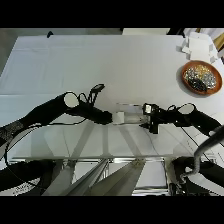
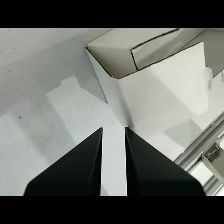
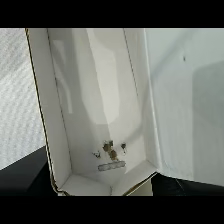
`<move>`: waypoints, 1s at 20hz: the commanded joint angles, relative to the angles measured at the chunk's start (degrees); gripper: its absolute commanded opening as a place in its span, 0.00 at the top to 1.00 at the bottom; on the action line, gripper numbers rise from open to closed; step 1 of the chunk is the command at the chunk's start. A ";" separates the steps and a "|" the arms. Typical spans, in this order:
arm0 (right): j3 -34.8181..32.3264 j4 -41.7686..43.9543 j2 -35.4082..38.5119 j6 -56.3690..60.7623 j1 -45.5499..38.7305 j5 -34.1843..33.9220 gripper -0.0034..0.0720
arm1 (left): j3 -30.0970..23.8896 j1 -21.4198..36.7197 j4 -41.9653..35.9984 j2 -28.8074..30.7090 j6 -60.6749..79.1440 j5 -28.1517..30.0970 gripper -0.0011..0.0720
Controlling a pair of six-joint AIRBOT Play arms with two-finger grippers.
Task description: Fold the box and place the chain.
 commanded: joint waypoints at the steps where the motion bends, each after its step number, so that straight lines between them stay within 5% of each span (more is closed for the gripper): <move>1: 0.02 0.00 0.04 0.02 0.00 0.00 0.42 | 0.02 0.52 -1.44 0.04 0.17 0.50 0.76; 4: 0.02 0.00 0.04 0.02 0.00 0.02 0.42 | 0.02 1.95 -3.39 0.04 0.90 0.61 0.76; 7: 0.02 0.00 0.04 0.02 0.00 0.00 0.42 | 0.02 1.77 -3.56 0.04 0.90 0.46 0.58; 11: 0.02 0.00 0.04 0.02 0.00 0.00 0.42 | 0.02 0.90 -4.52 0.00 0.87 0.59 0.58; 13: 0.02 0.00 0.04 0.02 0.00 0.02 0.42 | 0.02 -0.55 -4.50 -0.11 0.81 1.36 0.35; 14: 0.02 0.00 0.04 0.02 0.00 0.00 0.42 | 0.02 -1.29 -4.52 -0.11 0.66 2.05 0.31; 20: 0.02 0.00 0.04 0.02 0.00 0.02 0.42 | 0.31 -4.70 -1.53 -0.13 -6.03 6.97 0.31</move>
